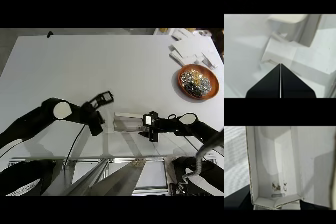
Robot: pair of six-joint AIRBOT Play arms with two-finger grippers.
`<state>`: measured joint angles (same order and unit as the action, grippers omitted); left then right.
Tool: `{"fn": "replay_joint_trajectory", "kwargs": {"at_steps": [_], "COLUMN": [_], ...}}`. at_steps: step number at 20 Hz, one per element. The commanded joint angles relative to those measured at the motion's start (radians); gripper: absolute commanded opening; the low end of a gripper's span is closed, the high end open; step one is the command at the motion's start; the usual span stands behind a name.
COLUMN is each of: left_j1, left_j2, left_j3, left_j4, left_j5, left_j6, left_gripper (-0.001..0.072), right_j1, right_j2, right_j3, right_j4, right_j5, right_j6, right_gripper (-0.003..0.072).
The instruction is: Fold the box and place the chain.
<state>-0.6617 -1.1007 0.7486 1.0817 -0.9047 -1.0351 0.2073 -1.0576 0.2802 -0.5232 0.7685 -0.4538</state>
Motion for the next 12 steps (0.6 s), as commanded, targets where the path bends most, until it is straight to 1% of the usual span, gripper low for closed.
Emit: {"fn": "replay_joint_trajectory", "kwargs": {"at_steps": [1, 2, 4, 7, 10, 12], "left_j1": [0.062, 0.069, 0.068, 0.068, 0.067, 0.055], "left_j2": [0.061, 0.051, 0.019, -0.066, -0.161, -0.201], "left_j3": [-0.003, -0.015, -0.056, -0.111, -0.123, -0.123], "left_j4": [0.146, 0.142, 0.109, 0.031, -0.076, -0.162], "left_j5": [-0.086, -0.085, -0.053, -0.019, 0.054, 0.102], "left_j6": [-0.612, -0.677, -0.718, -0.774, -0.764, -0.713], "left_gripper": [0.0005, 0.0005, 0.0005, 0.0005, 0.0006, 0.0007], "right_j1": [0.000, 0.000, 0.000, 0.000, 0.000, 0.000], "right_j2": [0.000, 0.000, 0.000, 0.000, 0.000, 0.000], "right_j3": [0.000, 0.000, 0.000, 0.000, 0.000, 0.000], "right_j4": [0.000, 0.000, 0.000, 0.000, 0.000, 0.000], "right_j5": [0.000, 0.000, 0.000, 0.000, 0.000, 0.000], "right_j6": [0.000, 0.001, 0.001, 0.001, 0.001, 0.000], "right_gripper": [0.0316, 0.0316, 0.0316, 0.0316, 0.0316, 0.0316]}}
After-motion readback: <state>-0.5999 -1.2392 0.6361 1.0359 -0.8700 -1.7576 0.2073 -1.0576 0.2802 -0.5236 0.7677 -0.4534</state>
